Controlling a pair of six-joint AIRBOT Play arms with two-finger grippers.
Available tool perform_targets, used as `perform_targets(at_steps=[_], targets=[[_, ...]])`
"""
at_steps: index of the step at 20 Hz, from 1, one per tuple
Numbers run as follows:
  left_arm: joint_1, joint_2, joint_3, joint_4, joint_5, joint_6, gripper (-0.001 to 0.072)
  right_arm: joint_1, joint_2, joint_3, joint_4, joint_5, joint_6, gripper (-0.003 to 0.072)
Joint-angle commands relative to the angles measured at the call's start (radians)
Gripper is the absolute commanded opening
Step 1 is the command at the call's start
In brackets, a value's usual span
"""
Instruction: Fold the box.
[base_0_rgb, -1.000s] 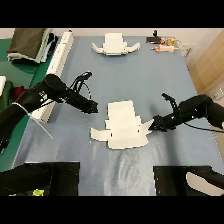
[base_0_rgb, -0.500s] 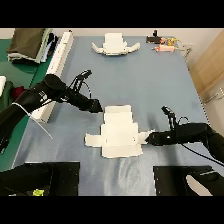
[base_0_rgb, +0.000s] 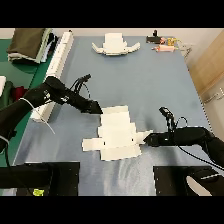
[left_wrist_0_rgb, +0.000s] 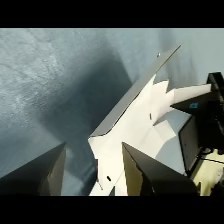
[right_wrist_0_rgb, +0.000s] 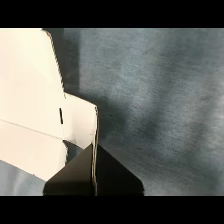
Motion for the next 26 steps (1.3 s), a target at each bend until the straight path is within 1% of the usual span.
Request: perform_targets(at_steps=[1,2,7,10,11,12,14,15,16,18,19,20,21,22,26], targets=[[0.006,-0.079,0.0,-0.158,-0.084,0.175,0.0522,0.003,0.002,-0.001,0.0,0.006,0.0,0.0002],[0.003,-0.094,0.0,-0.18,-0.101,0.206,0.0522,0.003,0.002,-0.001,0.0,0.006,0.0,0.0002],[-0.032,-0.17,0.0,-0.185,-0.143,0.262,0.0521,0.003,0.001,-0.001,0.0,0.006,0.0,0.0002],[-0.054,-0.201,0.0,-0.19,-0.146,0.291,0.0518,0.003,0.001,-0.001,0.0,0.0,0.0,0.0002],[-0.053,-0.202,0.0,-0.203,-0.145,0.31,0.0335,0.003,0.001,-0.001,0.0,-0.005,0.0,0.0002],[-0.052,-0.202,0.001,-0.217,-0.155,0.339,0.0224,0.003,0.001,-0.001,0.0,-0.01,0.0,0.0002],[-0.052,-0.202,0.004,-0.221,-0.178,0.373,0.0224,0.003,0.001,-0.001,0.0,-0.019,0.0,0.0002],[-0.052,-0.202,0.004,-0.22,-0.192,0.392,0.0048,0.003,0.001,-0.001,0.0,-0.026,0.0,0.0002],[-0.052,-0.202,0.004,-0.22,-0.214,0.423,0.0016,0.003,0.001,-0.001,0.0,-0.029,0.0,0.0003],[-0.052,-0.202,0.004,-0.221,-0.241,0.44,0.0016,0.003,0.001,-0.001,-0.003,-0.027,0.0,0.0003],[-0.053,-0.202,0.004,-0.222,-0.249,0.444,0.0016,0.003,0.001,0.0,-0.014,-0.027,-0.001,0.0026],[-0.052,-0.202,0.004,-0.222,-0.257,0.443,0.0016,0.003,0.001,0.003,-0.038,-0.027,-0.001,0.0115],[-0.053,-0.202,0.004,-0.222,-0.257,0.443,0.0016,0.003,0.001,0.012,-0.068,-0.027,0.0,0.0245],[-0.054,-0.202,0.004,-0.222,-0.256,0.443,0.0015,0.003,0.001,0.029,-0.109,-0.028,0.0,0.0319],[-0.055,-0.189,0.014,-0.237,-0.233,0.561,0.0011,0.002,0.001,0.16,-0.311,-0.028,0.032,0.0326]])
